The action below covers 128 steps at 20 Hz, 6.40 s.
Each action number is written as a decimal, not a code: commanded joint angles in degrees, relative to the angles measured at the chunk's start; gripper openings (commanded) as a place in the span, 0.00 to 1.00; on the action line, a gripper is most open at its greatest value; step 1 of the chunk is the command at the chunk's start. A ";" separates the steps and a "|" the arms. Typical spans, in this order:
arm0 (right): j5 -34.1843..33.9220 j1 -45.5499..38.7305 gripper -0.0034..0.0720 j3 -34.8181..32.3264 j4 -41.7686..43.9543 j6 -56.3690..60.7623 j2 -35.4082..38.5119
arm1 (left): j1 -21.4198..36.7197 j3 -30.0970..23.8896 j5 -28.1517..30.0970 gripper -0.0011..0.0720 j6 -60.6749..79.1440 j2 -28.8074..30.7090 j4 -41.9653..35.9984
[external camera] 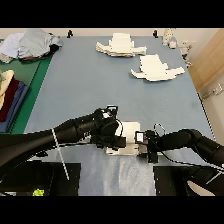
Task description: Fold the box.
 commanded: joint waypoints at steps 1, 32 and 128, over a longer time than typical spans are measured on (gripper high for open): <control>0.02 0.04 0.74 0.00 0.00 0.00 0.04 | -0.37 1.01 -2.05 0.49 -1.84 -1.70 0.98; 0.02 0.04 0.74 0.00 0.00 0.00 0.04 | -1.81 3.50 0.66 0.83 -4.61 -9.60 1.57; 0.04 0.04 0.80 0.00 0.00 0.00 0.13 | 18.21 -35.69 36.09 0.66 149.79 11.80 -56.02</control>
